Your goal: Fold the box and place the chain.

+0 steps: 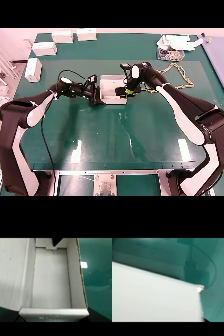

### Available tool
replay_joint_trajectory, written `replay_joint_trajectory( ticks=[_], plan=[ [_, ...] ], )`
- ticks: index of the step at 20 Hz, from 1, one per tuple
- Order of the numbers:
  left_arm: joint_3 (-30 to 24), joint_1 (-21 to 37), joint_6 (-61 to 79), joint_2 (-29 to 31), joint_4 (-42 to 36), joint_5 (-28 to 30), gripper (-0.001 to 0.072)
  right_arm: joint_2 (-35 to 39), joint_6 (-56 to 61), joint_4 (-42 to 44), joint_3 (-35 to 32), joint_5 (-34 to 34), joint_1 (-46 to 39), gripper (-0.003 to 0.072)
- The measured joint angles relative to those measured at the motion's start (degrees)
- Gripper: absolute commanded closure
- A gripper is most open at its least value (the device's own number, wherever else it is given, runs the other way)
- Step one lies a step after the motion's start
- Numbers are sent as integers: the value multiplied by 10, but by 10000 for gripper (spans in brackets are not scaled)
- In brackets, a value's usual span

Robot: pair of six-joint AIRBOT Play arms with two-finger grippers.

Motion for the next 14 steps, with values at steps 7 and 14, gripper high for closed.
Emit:
replay_joint_trajectory(
  ticks=[7, 14],
  plan=[
    [0, 0, -1, 0, -1, 0, 263, 12, 10, -4, 0, -1, -6, 295],
    [0, -1, -1, 0, 0, 0, 263, 18, 13, -7, 0, 0, -12, 423]
  ],
)
